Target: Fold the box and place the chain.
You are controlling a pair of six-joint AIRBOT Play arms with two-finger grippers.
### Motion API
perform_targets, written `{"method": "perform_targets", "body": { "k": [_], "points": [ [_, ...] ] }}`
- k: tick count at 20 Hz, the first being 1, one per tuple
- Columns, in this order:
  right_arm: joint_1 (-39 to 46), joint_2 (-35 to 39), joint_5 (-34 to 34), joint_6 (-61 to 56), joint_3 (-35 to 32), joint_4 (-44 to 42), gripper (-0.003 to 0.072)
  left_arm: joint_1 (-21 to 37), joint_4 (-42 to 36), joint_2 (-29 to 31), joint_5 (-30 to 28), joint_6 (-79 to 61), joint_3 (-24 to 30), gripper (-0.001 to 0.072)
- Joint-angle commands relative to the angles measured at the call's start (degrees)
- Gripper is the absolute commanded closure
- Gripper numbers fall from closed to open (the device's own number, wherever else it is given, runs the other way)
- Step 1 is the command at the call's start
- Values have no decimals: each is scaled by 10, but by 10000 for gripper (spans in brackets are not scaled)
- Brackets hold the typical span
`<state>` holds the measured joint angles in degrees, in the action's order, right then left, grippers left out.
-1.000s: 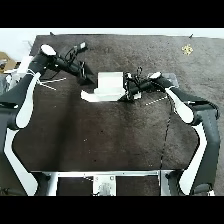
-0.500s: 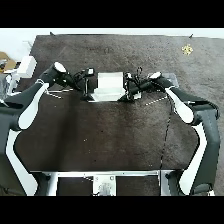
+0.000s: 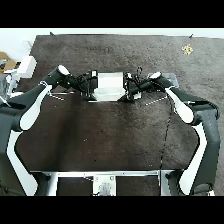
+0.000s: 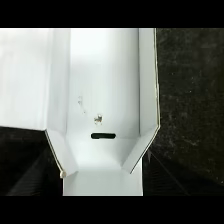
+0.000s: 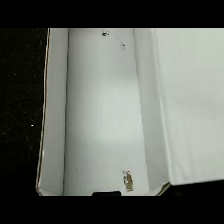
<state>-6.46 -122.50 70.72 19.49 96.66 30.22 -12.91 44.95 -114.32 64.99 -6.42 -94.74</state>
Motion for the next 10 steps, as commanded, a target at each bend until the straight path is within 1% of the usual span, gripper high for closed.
{"method": "perform_targets", "body": {
  "k": [1,3,5,6,7,10],
  "points": [
    [0,0,0,0,0,0,254,0,-5,0,-4,0,0,-9],
    [0,0,0,0,0,0,254,0,-5,0,0,1,0,236],
    [0,0,0,0,0,0,254,0,-6,0,2,2,0,240],
    [0,0,0,0,0,0,254,0,-6,0,2,6,0,287],
    [0,0,0,0,0,0,254,0,-6,0,2,5,0,473],
    [0,0,0,0,0,0,254,0,-29,-1,7,5,0,482]
  ]
}}
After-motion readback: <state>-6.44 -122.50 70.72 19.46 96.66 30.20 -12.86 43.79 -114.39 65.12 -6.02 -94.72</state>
